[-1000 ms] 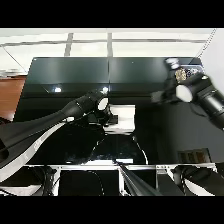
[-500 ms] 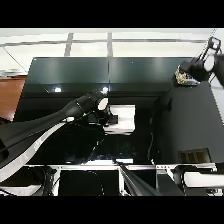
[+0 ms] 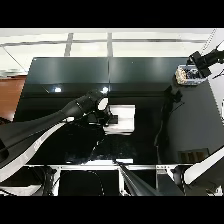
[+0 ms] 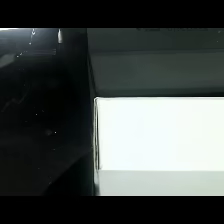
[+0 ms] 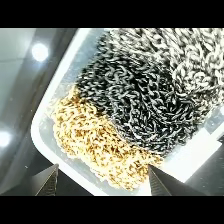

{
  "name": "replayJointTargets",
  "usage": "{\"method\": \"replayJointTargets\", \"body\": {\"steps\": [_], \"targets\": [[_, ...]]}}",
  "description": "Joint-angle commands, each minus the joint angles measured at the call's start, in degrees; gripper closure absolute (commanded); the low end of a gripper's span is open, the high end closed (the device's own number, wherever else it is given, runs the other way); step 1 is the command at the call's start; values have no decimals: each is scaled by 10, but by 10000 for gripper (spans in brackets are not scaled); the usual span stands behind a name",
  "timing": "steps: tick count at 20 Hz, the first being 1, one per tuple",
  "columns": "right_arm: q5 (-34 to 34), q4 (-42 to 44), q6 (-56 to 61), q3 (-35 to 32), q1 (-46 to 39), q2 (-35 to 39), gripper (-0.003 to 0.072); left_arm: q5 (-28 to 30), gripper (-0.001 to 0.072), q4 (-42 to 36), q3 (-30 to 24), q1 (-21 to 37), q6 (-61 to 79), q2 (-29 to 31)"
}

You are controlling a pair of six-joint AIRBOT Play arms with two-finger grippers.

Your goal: Fold the box and place the chain.

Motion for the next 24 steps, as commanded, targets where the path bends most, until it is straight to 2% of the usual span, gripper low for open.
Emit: {"method": "replayJointTargets", "body": {"steps": [1, 7, 8, 12, 15, 16, 17, 18, 19, 24], "targets": [[-2, 36, 15, 18, -12, -23, 72, -1, 684, 0, 0, 0, 0, 0], [-17, 53, 14, 18, -11, -47, 75, -6, 684, 0, 0, 0, 0, 0], [-23, 61, 9, 18, -11, -50, 135, -6, 684, 0, 0, 0, 0, 0], [-50, 104, -2, 18, -11, -68, 140, -7, 683, 0, 0, 0, 0, 0], [-49, 103, -10, 17, -11, -78, 142, -7, 684, 0, 0, 0, 0, 0], [-48, 101, -22, 17, -12, -79, 315, -7, 684, 0, 0, 0, 0, 0], [-45, 102, -35, 17, -12, -79, 455, -7, 684, 0, 0, 0, 0, 0], [-38, 106, -53, 18, -12, -78, 582, -7, 684, 0, 0, 0, 0, 0], [-29, 108, -80, 18, -12, -75, 675, -7, 683, 0, 0, 0, 0, 0], [-7, 108, -199, 19, -13, -16, 676, -8, 684, 0, 0, 0, 0, 0]]}}
